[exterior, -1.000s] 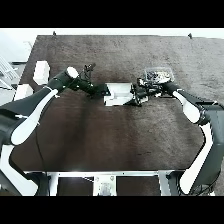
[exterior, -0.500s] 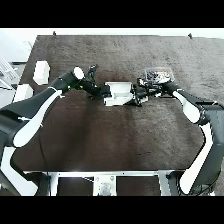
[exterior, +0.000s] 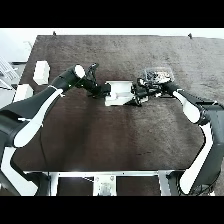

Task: Fold the box and place the chain.

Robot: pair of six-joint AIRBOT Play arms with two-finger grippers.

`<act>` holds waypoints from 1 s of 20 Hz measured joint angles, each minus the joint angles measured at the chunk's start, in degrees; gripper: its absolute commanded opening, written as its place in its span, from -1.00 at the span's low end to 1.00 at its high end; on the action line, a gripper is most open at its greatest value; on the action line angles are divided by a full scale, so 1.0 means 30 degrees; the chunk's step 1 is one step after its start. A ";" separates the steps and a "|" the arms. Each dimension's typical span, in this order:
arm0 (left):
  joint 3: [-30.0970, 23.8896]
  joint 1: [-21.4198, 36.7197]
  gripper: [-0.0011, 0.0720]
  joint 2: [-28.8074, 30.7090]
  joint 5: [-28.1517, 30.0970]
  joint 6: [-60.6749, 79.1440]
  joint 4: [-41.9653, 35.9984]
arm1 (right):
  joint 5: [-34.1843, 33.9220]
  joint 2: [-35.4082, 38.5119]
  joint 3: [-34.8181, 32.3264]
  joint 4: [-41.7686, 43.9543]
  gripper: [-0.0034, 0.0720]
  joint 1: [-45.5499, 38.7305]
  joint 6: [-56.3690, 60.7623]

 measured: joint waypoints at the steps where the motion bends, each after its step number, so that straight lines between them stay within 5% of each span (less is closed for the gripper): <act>1: 0.0022 0.0000 -0.05 0.0000 -0.0051 -0.0029 -0.0007 | 0.0007 0.0000 0.0000 0.0000 0.36 0.0000 -0.0007; 20: 0.0124 -0.0692 -0.03 -0.0415 0.1115 -0.1457 0.1705 | -0.0036 0.0000 0.0000 0.0000 0.36 -0.0007 0.0029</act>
